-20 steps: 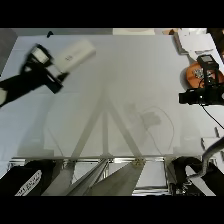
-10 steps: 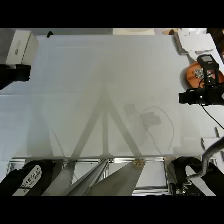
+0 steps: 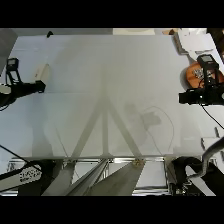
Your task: Fold the box and place the chain.
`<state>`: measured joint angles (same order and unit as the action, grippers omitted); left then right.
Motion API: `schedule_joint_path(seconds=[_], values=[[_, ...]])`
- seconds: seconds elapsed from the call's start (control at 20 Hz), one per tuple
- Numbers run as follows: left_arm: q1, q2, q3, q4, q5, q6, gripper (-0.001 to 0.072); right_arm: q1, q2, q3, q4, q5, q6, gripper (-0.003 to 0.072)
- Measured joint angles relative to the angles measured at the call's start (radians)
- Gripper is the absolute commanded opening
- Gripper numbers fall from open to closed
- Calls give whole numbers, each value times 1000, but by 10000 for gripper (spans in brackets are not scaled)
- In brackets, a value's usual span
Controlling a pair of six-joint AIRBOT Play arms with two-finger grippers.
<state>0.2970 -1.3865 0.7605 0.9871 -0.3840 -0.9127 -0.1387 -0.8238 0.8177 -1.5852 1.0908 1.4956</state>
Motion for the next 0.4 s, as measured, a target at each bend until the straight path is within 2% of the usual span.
schedule_joint_path(seconds=[0.05, 0.25, 0.4], values=[[0, -22, 0, 0, 3, 1, 700, 0, 0, 0, 0, 0, 0, 15], [1, -55, 0, 0, 13, 32, 701, 0, 0, 0, 0, 0, 0, 15], [1, -12, 0, 1, -22, 78, 700, 0, 0, 0, 0, 0, 0, 15]])
